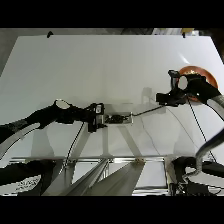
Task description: Fold the box and place the chain.
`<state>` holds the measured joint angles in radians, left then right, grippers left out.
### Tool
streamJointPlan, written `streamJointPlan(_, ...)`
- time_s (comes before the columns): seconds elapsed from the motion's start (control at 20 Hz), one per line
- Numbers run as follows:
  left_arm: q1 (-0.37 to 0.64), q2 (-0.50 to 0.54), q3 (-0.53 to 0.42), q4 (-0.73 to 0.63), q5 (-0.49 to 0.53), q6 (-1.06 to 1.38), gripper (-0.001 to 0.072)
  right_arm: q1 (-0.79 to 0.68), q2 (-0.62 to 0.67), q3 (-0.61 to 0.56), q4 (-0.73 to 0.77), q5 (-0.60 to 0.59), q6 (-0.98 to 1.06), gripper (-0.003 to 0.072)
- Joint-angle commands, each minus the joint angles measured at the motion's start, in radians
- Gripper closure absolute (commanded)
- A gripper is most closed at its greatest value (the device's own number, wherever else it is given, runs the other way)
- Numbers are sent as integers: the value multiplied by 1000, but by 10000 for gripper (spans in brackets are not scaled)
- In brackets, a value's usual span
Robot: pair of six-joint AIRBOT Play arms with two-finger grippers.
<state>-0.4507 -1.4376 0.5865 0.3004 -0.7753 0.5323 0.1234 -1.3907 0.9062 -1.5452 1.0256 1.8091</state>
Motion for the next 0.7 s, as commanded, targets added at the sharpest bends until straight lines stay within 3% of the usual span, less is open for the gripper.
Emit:
streamJointPlan(0.0,0,0,0,0,0,0,398,0,-5,-1,1,14,2,353)
streamJointPlan(0.3,0,0,0,0,0,0,398,0,-6,-1,0,3,27,354)
streamJointPlan(0.45,0,0,0,0,0,0,398,0,-7,-1,-1,2,27,410)
streamJointPlan(0.65,0,0,0,0,0,0,398,0,-28,-1,0,14,27,425)
